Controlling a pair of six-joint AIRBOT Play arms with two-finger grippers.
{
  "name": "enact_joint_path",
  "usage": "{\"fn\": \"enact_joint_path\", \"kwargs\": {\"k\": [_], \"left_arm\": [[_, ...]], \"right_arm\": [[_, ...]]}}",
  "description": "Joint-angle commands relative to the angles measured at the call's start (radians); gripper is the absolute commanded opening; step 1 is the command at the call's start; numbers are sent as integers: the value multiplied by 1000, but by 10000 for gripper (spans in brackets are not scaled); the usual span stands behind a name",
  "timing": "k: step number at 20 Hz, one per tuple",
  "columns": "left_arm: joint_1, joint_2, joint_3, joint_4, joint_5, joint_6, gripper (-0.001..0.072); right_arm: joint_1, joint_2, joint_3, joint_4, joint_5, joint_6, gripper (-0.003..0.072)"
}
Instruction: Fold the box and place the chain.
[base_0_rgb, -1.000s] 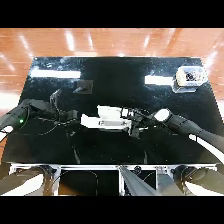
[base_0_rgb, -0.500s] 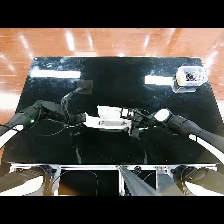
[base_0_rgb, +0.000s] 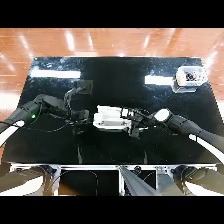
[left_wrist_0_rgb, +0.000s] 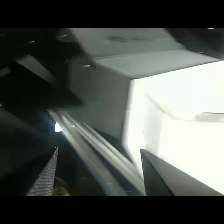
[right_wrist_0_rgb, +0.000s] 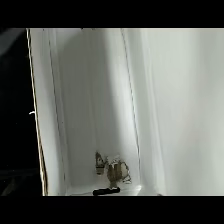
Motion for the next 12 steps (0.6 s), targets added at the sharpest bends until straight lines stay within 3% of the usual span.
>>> {"fn": "enact_joint_path", "kwargs": {"k": [1, 12], "left_arm": [[-23, 2, 34, -29, 31, 4, 628], [-26, 2, 77, -66, 87, 33, 627]], "right_arm": [[0, -1, 0, 0, 0, 0, 544], [0, -1, 0, 0, 0, 1, 544]]}}
